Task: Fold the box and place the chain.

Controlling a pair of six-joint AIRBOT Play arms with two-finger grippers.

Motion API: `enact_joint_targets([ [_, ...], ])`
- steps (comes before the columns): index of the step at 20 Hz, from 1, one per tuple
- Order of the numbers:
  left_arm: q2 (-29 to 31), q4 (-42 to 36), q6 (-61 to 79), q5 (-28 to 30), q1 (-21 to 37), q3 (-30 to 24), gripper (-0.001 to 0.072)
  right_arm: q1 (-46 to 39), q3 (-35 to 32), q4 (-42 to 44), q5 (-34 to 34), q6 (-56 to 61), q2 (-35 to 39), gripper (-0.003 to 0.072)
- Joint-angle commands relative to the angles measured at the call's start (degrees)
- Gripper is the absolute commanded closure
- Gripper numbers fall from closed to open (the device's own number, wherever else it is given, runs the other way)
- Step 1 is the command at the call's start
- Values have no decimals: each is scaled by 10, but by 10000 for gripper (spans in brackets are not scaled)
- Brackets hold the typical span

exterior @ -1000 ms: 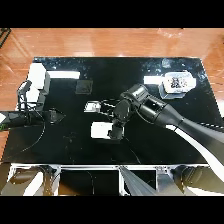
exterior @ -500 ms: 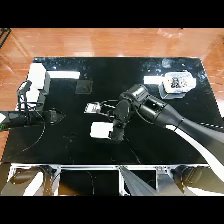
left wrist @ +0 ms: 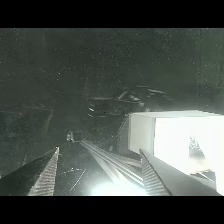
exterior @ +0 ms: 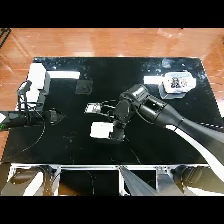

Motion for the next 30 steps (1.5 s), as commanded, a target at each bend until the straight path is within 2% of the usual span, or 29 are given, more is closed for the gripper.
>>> enact_joint_targets([
  [1,0,0,0,0,1,0,97,0,0,0,15,0,0,-12],
  [4,0,0,0,0,1,0,97,0,0,-5,25,0,0,-10],
  [5,0,0,0,0,1,0,97,0,0,-6,25,0,0,85],
  [6,0,0,0,0,1,0,97,0,0,-6,24,0,0,210],
  [7,0,0,0,0,1,0,97,0,0,-6,24,0,0,226],
  [13,0,0,0,0,1,0,97,0,0,-9,27,1,0,227],
  [16,0,0,0,0,1,0,97,0,0,-38,38,4,0,226],
  [22,0,0,0,9,1,0,97,0,0,-93,100,4,0,226],
  [30,0,0,0,15,1,0,97,0,1,-125,98,10,7,226],
])
